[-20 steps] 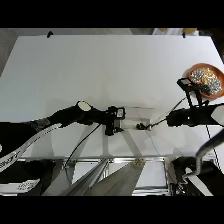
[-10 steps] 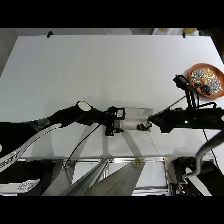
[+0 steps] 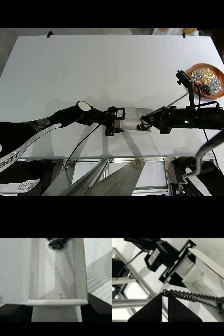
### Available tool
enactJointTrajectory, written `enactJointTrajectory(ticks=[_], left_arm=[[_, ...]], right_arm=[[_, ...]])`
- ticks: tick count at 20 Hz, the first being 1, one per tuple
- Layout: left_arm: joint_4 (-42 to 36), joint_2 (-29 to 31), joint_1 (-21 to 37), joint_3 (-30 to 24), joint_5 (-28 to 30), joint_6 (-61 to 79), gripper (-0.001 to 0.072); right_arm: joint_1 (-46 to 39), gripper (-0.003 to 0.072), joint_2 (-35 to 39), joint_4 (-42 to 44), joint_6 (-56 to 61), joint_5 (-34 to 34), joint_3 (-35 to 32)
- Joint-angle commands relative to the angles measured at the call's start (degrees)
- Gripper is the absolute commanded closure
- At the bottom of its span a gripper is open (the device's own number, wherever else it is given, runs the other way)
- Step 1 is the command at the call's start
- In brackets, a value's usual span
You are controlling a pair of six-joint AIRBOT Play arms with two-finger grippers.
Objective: Fold the box and place the chain.
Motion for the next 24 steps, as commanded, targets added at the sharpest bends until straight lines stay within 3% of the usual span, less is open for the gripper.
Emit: enactJointTrajectory(ticks=[1, 11, 14, 18, 24], left_arm=[[0.00, -0.02, 0.00, 0.04, 0.02, 0.04, 0.0477], [0.00, -0.02, 0.00, 0.04, 0.02, 0.02, 0.0477], [0.00, -0.02, 0.00, 0.04, 0.02, 0.02, 0.0477], [0.00, -0.02, 0.00, 0.04, 0.02, 0.02, 0.0477], [0.00, -0.02, 0.00, 0.04, 0.02, 0.04, 0.0477]], right_arm=[[0.04, 0.0669, 0.04, 2.05, -0.79, 0.04, 0.04], [0.04, 0.0669, 1.38, 8.98, -2.34, 1.57, 0.04], [0.04, 0.0669, 2.10, 2.95, -1.99, 1.33, 0.04], [0.04, 0.0669, 1.01, -14.75, 5.35, -2.47, 0.00], [0.55, 0.0668, -3.72, -9.97, 0.24, -7.93, -4.48]])
